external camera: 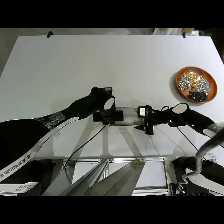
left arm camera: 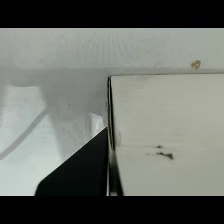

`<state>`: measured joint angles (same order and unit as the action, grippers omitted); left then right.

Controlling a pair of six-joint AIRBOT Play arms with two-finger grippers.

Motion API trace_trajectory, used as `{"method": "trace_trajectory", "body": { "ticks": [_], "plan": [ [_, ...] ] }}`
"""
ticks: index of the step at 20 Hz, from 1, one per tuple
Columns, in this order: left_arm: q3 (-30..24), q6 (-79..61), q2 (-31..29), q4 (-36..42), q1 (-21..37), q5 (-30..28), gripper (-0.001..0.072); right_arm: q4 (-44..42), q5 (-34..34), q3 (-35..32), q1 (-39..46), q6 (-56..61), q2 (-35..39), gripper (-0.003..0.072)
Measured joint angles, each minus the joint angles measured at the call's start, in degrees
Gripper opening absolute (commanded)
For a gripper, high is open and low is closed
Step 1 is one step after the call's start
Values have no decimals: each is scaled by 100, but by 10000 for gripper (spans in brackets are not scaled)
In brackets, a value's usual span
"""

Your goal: Fold the box and place the chain.

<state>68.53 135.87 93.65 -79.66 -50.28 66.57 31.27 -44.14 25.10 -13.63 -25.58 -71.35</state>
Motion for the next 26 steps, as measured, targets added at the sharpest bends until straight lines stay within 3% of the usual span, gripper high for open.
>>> {"method": "trace_trajectory", "body": {
  "ticks": [1, 2, 8, 9, 10, 13, 16, 22, 26],
  "plan": [
    [-11, 9, 11, -35, 0, 48, 362, 0, 0, 0, 0, -2, 0, 384],
    [0, -35, -48, -42, 20, 72, 390, 0, 0, 0, 0, 0, 0, 384],
    [0, -1248, -782, -68, 420, 302, 415, 0, 0, 0, 0, 0, 0, 384],
    [0, -1506, -946, -59, 511, 382, 595, 0, 0, 0, 0, 0, 0, 384],
    [-11, -1858, -1130, -81, 621, 490, 691, 0, 0, 0, 0, 0, 0, 384],
    [-267, -3676, -1558, -24, 984, 511, 700, 0, 0, 0, 0, 0, 0, 384],
    [-870, -6323, -1755, 380, 1401, 251, 698, 0, 0, 0, 0, 0, 0, 384],
    [-2365, -12076, -1775, 2750, 1784, -1292, 698, 0, 0, 0, 0, 0, 0, 384],
    [-2778, -14185, -1596, 4107, 1764, -1878, 699, 0, 0, 0, 0, 0, 0, 384]
  ]
}}
